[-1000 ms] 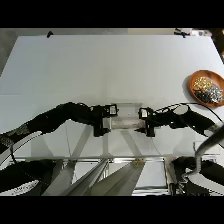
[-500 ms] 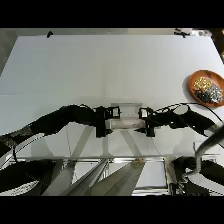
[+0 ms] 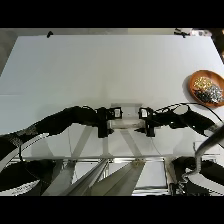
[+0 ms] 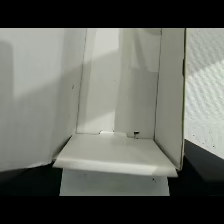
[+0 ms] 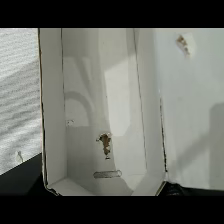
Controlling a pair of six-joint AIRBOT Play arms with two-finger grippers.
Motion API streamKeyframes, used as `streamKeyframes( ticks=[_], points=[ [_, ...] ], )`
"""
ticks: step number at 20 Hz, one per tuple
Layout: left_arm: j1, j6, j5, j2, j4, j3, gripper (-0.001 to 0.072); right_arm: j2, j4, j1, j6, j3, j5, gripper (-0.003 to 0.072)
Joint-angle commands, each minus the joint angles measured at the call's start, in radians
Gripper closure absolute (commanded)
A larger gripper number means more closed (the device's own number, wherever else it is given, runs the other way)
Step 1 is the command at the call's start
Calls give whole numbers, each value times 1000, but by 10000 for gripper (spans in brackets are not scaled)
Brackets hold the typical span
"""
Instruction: Fold the box and place the chain.
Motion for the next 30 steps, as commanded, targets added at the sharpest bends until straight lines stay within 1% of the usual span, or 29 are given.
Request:
streamKeyframes(
  ticks=[1,3,5,6,7,8,9,10,11,12,13,18,21,30],
  points=[
    [-2,0,15,-21,-7,0,129,1,0,-1,0,0,0,273],
    [-2,0,13,-26,-11,0,129,1,0,-1,0,0,0,273],
    [-2,0,11,-26,-14,0,153,1,0,-1,0,0,0,273],
    [-2,0,12,-26,-14,0,260,1,0,-1,0,0,0,273],
    [-2,0,15,-26,-14,0,315,1,0,-1,-1,0,0,273],
    [-2,1,18,-26,-14,0,325,1,0,-1,0,0,0,273],
    [-2,0,20,-26,-14,0,406,1,0,-1,0,0,0,273],
    [-2,0,27,-26,-13,0,458,1,0,-1,0,0,0,273],
    [-4,0,31,-26,-13,0,461,1,0,-1,0,0,0,273],
    [-8,0,33,-26,-13,0,529,1,0,-1,0,0,0,273],
    [-10,0,33,-26,-13,0,578,1,0,-1,0,0,0,273],
    [-20,0,32,-26,-8,0,572,1,0,-1,0,0,0,273],
    [-20,0,6,-24,-5,0,573,1,0,-1,0,0,0,273],
    [-20,0,18,-24,-2,0,572,1,0,-1,0,0,0,273]
  ],
)
